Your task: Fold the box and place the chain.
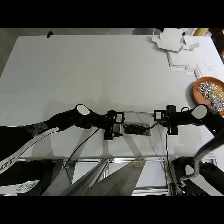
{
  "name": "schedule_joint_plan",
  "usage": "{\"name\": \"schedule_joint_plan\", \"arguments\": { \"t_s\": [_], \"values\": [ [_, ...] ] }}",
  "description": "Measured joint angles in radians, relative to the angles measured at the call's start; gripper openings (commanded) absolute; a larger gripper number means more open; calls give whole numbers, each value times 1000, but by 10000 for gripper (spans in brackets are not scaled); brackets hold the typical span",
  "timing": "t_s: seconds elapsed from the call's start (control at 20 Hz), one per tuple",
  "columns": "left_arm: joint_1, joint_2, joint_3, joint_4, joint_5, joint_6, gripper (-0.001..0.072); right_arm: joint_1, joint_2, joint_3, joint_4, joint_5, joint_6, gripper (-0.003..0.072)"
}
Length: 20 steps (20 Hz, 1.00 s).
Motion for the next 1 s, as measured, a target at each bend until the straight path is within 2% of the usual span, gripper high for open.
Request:
{"name": "schedule_joint_plan", "arguments": {
  "t_s": [0.2,0.25,0.3,0.55,0.8,1.0],
  "values": [
    [0,0,0,0,0,0,218,0,0,0,-12,-5,0,155],
    [0,0,0,0,0,0,218,0,0,0,-14,-5,0,135],
    [0,0,0,0,0,0,218,0,0,0,-15,-5,0,57],
    [0,0,0,0,0,0,218,0,39,0,-16,35,0,51],
    [0,0,0,0,0,0,218,0,172,0,18,117,16,51],
    [0,0,0,0,0,0,218,0,299,0,142,208,27,50]
  ]
}}
